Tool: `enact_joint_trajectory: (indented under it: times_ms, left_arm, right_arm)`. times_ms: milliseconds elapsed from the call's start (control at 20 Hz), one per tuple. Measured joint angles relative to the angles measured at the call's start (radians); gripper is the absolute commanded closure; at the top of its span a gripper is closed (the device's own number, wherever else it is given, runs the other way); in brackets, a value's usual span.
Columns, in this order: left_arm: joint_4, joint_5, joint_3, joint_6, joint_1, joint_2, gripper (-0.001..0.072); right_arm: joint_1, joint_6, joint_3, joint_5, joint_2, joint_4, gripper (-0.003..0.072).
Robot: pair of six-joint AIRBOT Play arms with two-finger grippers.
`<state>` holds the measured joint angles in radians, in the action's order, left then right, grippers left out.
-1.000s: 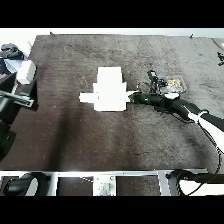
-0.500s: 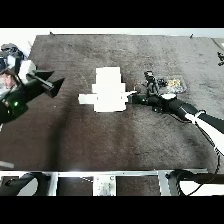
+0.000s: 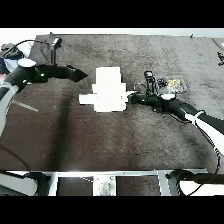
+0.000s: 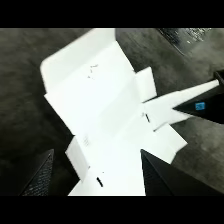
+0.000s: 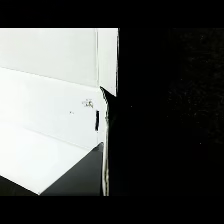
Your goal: Fold the box and place the chain.
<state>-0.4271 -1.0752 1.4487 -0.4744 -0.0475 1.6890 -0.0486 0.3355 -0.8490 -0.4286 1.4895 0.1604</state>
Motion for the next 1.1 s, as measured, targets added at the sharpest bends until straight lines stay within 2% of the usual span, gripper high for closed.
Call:
enact_joint_trajectory:
  times_ms: [200, 400, 650, 950, 1050, 1100]
  left_arm:
    - [-0.053, -0.158, 0.248, -0.14, -0.03, 0.203, 0.011]
    - [-0.082, -0.219, 0.395, -0.201, -0.057, 0.343, 0.0111]
    - [-0.09, -0.215, 0.489, -0.216, -0.089, 0.449, 0.0111]
    - [-0.067, -0.239, 0.527, -0.195, -0.113, 0.504, 0.0114]
    - [-0.066, -0.25, 0.529, -0.188, -0.117, 0.512, 0.0217]
    - [-0.064, -0.255, 0.53, -0.183, -0.116, 0.512, 0.0218]
  right_arm:
    - [0.0, 0.0, 0.0, 0.005, 0.0, 0.0, 0.0705]
    - [0.0, 0.0, 0.0, 0.015, 0.0, 0.001, 0.0706]
    - [0.0, 0.0, 0.0, 0.017, 0.0, 0.001, 0.0705]
    - [0.0, 0.0, 0.0, 0.014, 0.0, 0.001, 0.0706]
    - [0.0, 0.0, 0.0, 0.011, 0.0, 0.0, 0.0706]
    - [0.0, 0.0, 0.0, 0.011, 0.0, 0.0, 0.0706]
